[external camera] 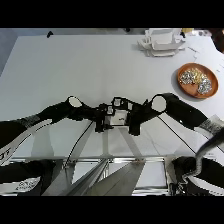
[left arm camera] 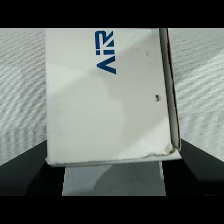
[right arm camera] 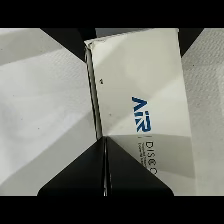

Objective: Fold the box and place the chain.

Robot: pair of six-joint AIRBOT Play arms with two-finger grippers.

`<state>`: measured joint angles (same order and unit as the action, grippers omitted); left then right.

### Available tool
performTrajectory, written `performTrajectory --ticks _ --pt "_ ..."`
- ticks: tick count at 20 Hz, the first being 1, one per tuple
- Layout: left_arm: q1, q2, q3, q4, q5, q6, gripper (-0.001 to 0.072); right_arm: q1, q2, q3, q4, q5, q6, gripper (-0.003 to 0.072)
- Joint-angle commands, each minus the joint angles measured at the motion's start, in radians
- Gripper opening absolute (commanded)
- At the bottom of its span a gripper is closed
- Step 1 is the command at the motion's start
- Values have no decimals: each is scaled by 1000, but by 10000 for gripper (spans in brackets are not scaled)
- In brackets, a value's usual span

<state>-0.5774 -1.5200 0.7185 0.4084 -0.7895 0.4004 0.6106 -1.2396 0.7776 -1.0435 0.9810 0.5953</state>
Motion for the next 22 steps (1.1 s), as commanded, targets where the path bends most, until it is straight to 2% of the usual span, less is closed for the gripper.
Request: performTrajectory --ticks 1,5,8,10,12,14,15,16,19,22 --pt "0 0 0 0 0 0 273 0 25 -1 -3 -7 10 18" --pt "0 0 0 -1 0 0 273 0 128 -1 -26 -93 107 18" --pt "0 0 0 0 0 0 273 -1 227 -1 -171 -122 324 18" --pt "0 0 0 0 0 0 273 -26 286 -1 -317 -31 540 18" --pt "0 0 0 0 0 0 273 -100 316 -1 -396 162 686 17" --pt "0 0 0 0 0 0 273 -218 317 -2 -426 362 719 17" --pt "0 0 0 0 0 0 273 -294 317 -4 -426 424 716 17" --pt "0 0 0 0 0 0 273 -363 317 -4 -427 449 721 17" --pt "0 0 0 0 -3 0 273 -554 314 -4 -410 354 862 18" --pt "0 0 0 0 -4 0 273 -665 314 -8 -419 335 976 18"
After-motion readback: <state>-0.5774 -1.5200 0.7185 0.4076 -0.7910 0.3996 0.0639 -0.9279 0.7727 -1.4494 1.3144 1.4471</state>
